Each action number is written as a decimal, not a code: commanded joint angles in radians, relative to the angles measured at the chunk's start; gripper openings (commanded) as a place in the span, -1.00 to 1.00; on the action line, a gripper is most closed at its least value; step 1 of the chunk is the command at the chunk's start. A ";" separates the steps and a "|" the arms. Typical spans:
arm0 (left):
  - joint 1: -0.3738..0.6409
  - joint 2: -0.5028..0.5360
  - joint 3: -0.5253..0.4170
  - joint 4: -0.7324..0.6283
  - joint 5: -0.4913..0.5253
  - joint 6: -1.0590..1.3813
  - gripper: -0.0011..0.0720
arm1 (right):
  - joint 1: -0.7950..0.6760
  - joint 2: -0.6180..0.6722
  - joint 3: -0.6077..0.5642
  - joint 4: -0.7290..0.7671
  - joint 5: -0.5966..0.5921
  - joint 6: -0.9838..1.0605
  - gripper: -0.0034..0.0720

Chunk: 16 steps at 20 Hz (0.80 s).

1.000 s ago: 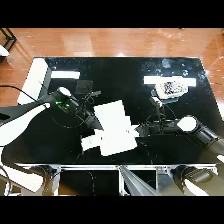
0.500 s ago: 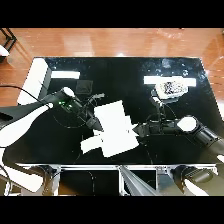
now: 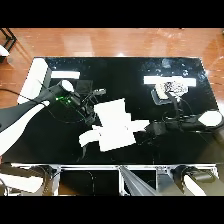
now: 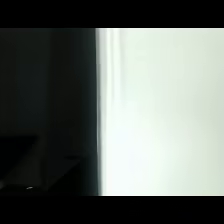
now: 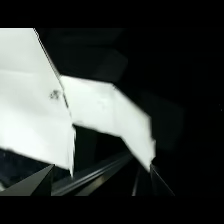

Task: Fold the box and place the chain.

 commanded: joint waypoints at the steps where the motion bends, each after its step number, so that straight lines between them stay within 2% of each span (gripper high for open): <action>1: -0.060 0.160 -0.015 0.097 0.150 0.068 -0.91 | -0.047 0.083 0.034 -0.058 0.142 -0.099 0.95; 3: -0.084 0.266 -0.080 0.096 0.273 0.144 -0.91 | -0.047 0.086 0.034 -0.068 0.155 -0.140 0.95; 6: -0.090 0.341 -0.253 -0.045 0.467 0.342 -0.91 | -0.003 0.085 0.034 -0.042 0.138 -0.275 0.95; 9: -0.090 0.310 -0.336 -0.026 0.463 0.517 -0.90 | 0.107 0.084 0.034 -0.048 0.020 -0.374 0.95; 13: -0.092 0.275 -0.317 -0.002 0.436 0.526 -0.90 | 0.268 0.063 0.022 -0.055 -0.128 -0.535 0.95; 16: -0.092 0.245 -0.270 0.044 0.410 0.525 -0.90 | 0.347 0.041 -0.030 -0.079 -0.201 -0.564 0.95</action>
